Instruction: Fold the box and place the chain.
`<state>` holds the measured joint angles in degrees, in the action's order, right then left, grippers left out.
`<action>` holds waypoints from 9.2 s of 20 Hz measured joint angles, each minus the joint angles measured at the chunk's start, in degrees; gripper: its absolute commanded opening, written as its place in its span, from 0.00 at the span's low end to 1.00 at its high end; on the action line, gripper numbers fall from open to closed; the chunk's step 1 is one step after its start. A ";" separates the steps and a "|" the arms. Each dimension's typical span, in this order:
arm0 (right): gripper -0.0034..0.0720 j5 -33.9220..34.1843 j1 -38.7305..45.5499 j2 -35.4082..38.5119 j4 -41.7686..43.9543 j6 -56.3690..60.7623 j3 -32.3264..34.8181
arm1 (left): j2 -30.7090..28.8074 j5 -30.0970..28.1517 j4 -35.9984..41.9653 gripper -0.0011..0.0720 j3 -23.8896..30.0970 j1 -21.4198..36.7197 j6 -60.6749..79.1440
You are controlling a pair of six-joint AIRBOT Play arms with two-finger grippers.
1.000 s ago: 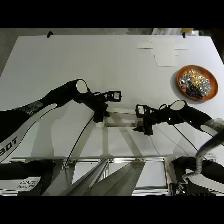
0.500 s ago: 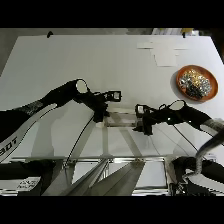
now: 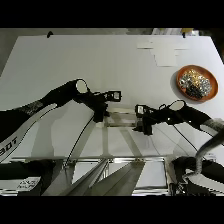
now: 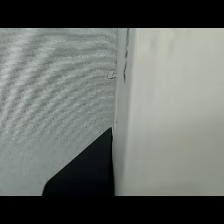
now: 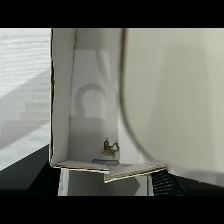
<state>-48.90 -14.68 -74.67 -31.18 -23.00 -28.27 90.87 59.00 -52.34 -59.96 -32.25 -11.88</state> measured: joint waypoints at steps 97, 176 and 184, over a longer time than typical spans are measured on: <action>0.62 0.11 0.00 -0.04 -0.07 0.02 0.00 | -14.38 -2.54 -7.67 0.55 12.61 0.72 9.22; 0.62 0.11 0.00 -0.04 -0.04 0.02 0.00 | -14.36 -4.79 3.74 0.02 20.50 7.13 -71.10; 0.62 0.11 0.00 -0.04 -0.04 0.02 0.00 | -17.68 -5.07 6.67 0.33 20.50 4.63 -69.75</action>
<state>-48.80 -14.68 -74.72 -31.22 -22.98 -28.27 73.19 53.93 -45.67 -39.46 -27.62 -81.62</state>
